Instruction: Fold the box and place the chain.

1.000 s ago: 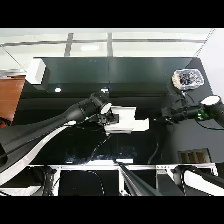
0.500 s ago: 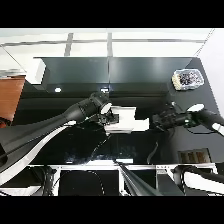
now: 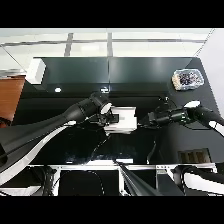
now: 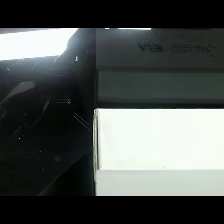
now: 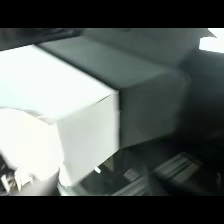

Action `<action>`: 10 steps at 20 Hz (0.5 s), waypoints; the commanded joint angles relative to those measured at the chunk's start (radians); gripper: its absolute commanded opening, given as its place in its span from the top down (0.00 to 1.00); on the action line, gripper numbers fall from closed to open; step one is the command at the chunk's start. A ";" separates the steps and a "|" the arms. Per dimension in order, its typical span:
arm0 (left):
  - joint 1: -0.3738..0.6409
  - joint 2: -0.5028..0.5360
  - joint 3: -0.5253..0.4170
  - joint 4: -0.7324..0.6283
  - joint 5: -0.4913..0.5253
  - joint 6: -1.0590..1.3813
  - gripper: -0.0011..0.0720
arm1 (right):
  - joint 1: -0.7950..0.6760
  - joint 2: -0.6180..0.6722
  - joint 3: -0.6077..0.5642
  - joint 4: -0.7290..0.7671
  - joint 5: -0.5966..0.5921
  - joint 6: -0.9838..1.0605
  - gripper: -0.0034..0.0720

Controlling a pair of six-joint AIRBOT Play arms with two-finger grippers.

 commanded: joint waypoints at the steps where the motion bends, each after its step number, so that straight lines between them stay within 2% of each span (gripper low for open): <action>1: 0.001 0.000 0.001 0.000 0.006 0.000 0.95 | -0.005 0.012 0.014 0.012 0.096 -0.004 0.13; 4: 0.001 0.000 0.001 0.000 0.006 0.000 0.95 | 0.010 0.012 0.014 0.027 0.093 0.007 0.15; 5: 0.001 0.000 0.001 0.000 0.008 0.000 0.95 | 0.016 0.012 0.014 0.035 0.087 0.007 0.29; 6: 0.001 0.000 0.001 0.000 0.012 0.000 0.95 | 0.023 0.012 0.015 0.041 0.078 0.007 0.32; 10: 0.001 0.000 0.001 0.000 0.013 0.000 0.95 | 0.045 0.013 0.029 0.034 0.040 0.047 0.33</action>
